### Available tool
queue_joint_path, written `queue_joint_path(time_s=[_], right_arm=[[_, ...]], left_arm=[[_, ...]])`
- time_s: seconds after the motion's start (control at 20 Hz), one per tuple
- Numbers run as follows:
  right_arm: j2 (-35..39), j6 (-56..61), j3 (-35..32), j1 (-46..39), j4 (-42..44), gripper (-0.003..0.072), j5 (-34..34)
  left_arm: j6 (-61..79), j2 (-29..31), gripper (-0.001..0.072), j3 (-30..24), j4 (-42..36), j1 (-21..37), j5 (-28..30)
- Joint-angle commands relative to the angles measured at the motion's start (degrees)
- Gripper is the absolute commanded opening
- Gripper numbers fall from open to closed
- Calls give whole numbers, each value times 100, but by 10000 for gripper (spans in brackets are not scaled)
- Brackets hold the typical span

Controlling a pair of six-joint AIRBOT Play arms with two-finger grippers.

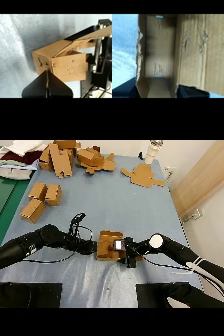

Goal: Fold the box.

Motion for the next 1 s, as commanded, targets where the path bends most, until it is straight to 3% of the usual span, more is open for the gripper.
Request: queue_joint_path(time_s=[0.0,0.25,0.5,0.65,0.8,0.95], right_arm=[[0,-4,2,2,-17,509,0],[2,-4,2,2,-15,509,0],[2,-7,2,2,-15,509,0],[2,-4,2,2,-15,509,2],[2,-7,2,2,-15,509,0],[2,-4,2,2,-15,509,0]], left_arm=[[-2,-17,12,17,-330,4,20],[76,-17,11,17,-181,2,352],[-1095,-52,11,20,1067,-17,306],[-1703,-50,11,166,1475,-323,299],[-3659,-52,11,520,3008,-901,155],[-5558,-50,11,1010,4986,-1515,-793]])
